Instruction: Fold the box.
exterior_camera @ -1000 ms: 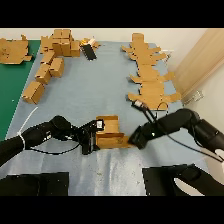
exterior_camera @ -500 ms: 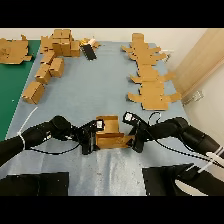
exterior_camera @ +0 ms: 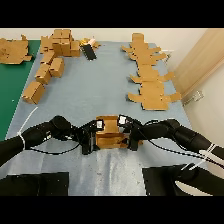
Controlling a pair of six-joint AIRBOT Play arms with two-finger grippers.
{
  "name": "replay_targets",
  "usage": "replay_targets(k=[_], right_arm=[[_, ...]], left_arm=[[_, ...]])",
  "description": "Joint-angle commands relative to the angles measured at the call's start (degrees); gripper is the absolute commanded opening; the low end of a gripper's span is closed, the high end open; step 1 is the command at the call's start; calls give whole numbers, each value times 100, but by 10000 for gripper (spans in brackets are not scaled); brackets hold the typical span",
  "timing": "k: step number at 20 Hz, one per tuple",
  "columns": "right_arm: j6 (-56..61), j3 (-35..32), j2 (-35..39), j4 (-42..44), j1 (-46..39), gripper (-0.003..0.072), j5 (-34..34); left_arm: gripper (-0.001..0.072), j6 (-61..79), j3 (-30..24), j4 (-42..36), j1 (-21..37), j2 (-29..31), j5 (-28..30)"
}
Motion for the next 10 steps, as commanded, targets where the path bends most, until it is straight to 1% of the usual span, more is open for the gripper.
replay_targets(k=[1,2,3,4,5,7,10], right_arm=[[-48,-2,-11,-39,98,508,98],[-48,-2,-11,-26,164,425,37],[-48,4,-2,66,243,265,-129],[-46,33,-2,83,343,191,-310],[-48,39,-2,83,446,165,-361],[-48,46,-2,66,527,165,-282],[-52,57,-2,42,525,165,17]], left_arm=[[428,2,-4,2,2,-2,2],[428,2,-4,2,2,-2,2],[428,2,-4,2,2,-2,2],[428,2,-4,2,2,-2,2],[428,0,-4,2,2,-2,2],[427,2,-4,2,0,-2,0],[427,2,-4,2,2,-2,2]])
